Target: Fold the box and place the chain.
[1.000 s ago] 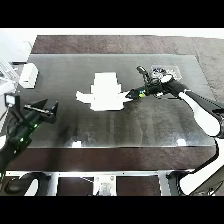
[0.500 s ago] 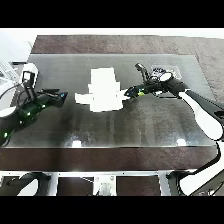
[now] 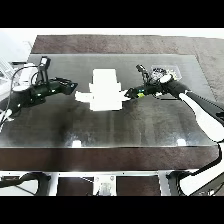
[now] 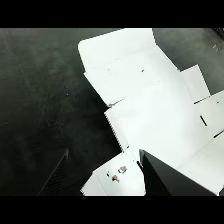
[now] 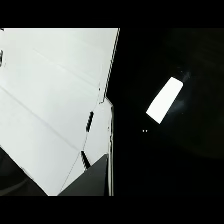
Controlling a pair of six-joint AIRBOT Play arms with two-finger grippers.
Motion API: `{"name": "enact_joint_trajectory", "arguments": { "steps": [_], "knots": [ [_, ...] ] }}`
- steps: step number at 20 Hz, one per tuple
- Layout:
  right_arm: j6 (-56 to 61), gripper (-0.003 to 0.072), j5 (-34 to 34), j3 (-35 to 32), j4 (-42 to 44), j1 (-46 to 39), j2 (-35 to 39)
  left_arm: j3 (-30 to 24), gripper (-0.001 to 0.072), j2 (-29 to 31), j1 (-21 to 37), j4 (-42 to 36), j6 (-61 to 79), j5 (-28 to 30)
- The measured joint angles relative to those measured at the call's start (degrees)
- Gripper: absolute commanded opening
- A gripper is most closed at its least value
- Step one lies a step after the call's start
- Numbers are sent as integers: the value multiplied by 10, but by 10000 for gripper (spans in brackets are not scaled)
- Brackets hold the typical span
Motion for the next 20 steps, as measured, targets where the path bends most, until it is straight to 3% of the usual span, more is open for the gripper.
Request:
{"name": "enact_joint_trajectory", "arguments": {
  "steps": [10, 16, 20],
  "knots": [
    [-17, 2, -22, -20, 0, 3, 14, 187, 519, -148, -10, 154, -163, -57],
    [-10, 2, -23, -21, -1, 3, 14, 221, 517, -172, -11, 165, -191, -86],
    [-10, 2, -23, -21, -2, 3, 14, 235, 519, -190, -22, 188, -219, -75]
  ]
}}
